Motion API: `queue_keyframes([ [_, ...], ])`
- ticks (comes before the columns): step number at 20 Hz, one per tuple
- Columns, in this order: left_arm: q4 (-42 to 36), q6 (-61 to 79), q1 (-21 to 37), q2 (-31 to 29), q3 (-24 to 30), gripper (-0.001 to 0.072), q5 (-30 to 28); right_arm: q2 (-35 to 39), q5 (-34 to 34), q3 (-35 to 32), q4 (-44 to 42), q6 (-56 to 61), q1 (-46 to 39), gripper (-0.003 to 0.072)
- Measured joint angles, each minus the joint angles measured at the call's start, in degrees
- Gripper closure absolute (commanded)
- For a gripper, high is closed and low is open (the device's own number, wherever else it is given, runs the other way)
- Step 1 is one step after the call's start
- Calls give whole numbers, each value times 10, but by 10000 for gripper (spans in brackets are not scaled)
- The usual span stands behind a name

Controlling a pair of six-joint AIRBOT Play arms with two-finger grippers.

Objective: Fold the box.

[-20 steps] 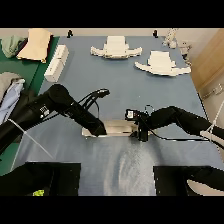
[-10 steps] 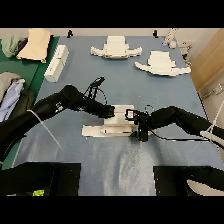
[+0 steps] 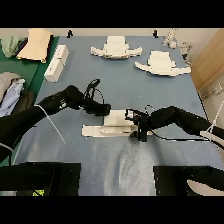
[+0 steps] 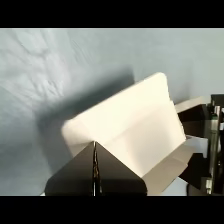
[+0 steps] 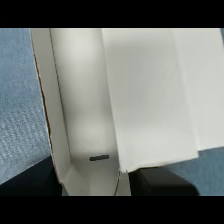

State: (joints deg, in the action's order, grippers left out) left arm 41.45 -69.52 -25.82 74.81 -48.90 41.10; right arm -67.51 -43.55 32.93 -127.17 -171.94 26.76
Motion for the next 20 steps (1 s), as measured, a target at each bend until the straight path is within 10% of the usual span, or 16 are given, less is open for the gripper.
queue_keyframes([
  [11, 111, 158, -30, -294, 44, 692, 124, 0, 0, 0, 1, -1, 0, 233],
  [12, 125, 179, -37, -319, 57, 643, 129, 0, 0, 0, 1, -1, 0, 233],
  [13, 135, 203, -41, -338, 69, 214, 130, 0, 0, 0, 1, -1, 0, 233],
  [14, 142, 229, -45, -354, 81, 30, 134, 0, 0, 0, 1, -1, 0, 233],
  [20, 156, 388, -26, -370, 142, 31, 130, 0, 0, 0, 1, -1, 0, 233],
])
